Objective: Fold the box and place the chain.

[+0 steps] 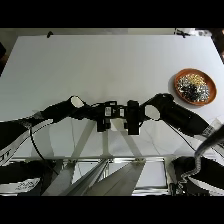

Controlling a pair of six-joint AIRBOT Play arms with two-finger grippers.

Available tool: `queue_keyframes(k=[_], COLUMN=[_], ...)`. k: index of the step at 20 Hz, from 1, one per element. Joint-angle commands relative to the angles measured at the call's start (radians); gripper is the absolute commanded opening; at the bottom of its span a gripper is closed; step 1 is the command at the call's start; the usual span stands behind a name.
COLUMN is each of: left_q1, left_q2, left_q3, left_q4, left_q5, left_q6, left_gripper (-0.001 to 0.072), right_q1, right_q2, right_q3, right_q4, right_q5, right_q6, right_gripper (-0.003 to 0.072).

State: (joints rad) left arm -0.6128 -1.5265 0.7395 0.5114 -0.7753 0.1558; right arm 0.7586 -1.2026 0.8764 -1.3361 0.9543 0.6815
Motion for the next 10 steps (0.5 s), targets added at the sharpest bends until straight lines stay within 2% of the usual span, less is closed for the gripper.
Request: queue_keyframes(k=[1,5,10], left_q1=[0.000,0.000,0.000], left_q2=[0.001,0.001,0.001], left_q3=[0.000,0.000,0.000], left_q4=[0.000,0.000,0.000], left_q5=[0.000,0.000,0.000], left_q6=[0.000,0.000,0.000], left_gripper=[0.0393,0.0393,0.0393], right_q1=[0.002,0.002,0.002], right_q2=[0.002,0.002,0.002], right_q3=[-0.001,-0.014,-0.017], right_q4=[-0.004,-0.023,-0.033], right_q5=[0.024,0.032,-0.031], right_q6=[0.002,0.005,0.057], right_gripper=[0.0338,0.0336,0.0335])
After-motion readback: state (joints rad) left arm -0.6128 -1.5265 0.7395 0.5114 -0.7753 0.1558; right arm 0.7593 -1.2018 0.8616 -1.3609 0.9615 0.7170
